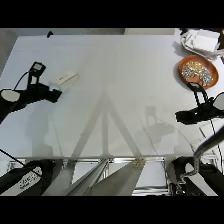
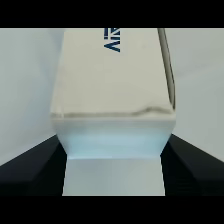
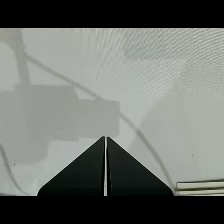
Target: Fold the box and place the chain.
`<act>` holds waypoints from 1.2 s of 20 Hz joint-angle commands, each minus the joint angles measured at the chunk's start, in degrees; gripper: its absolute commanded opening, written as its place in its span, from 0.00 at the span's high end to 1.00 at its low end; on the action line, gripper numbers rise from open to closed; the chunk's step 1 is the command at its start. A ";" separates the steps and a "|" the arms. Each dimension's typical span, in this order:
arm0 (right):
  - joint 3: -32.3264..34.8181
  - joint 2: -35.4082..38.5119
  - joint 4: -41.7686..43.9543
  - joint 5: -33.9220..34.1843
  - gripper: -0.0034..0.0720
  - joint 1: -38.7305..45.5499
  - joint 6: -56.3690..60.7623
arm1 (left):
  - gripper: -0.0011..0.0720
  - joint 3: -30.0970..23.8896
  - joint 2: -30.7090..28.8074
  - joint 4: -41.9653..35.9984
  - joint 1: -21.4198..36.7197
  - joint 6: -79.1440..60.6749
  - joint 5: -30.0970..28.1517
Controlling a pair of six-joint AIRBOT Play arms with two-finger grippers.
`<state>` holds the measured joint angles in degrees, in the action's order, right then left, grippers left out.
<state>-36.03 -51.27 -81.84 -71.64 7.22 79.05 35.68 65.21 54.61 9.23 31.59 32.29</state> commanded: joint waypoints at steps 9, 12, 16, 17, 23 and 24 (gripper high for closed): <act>0.02 -0.04 2.16 -2.21 0.93 -0.02 -0.02 | 0.93 -2.10 0.07 20.48 19.78 5.95 20.28; 0.02 -0.04 2.16 -2.19 0.88 -0.02 -0.02 | 0.65 -2.10 0.02 20.33 19.67 5.95 20.74; 0.02 -0.04 2.16 -2.25 0.68 -0.02 -0.02 | 0.25 -2.08 -0.04 20.24 19.65 5.95 21.53; 0.02 -0.04 2.16 -2.27 0.68 -0.02 -0.02 | 0.09 -2.08 -0.04 20.24 19.65 5.95 21.75; 0.02 -0.04 2.16 -2.25 0.23 -0.02 0.00 | 0.02 -1.77 -4.76 21.14 19.61 5.88 24.61; 0.02 -0.04 2.14 -2.23 0.23 -0.02 0.00 | 0.02 -1.77 -6.86 21.22 19.61 5.79 24.13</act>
<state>-36.03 -51.29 -79.70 -73.95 7.22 79.00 33.85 61.87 75.53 28.84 37.52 56.07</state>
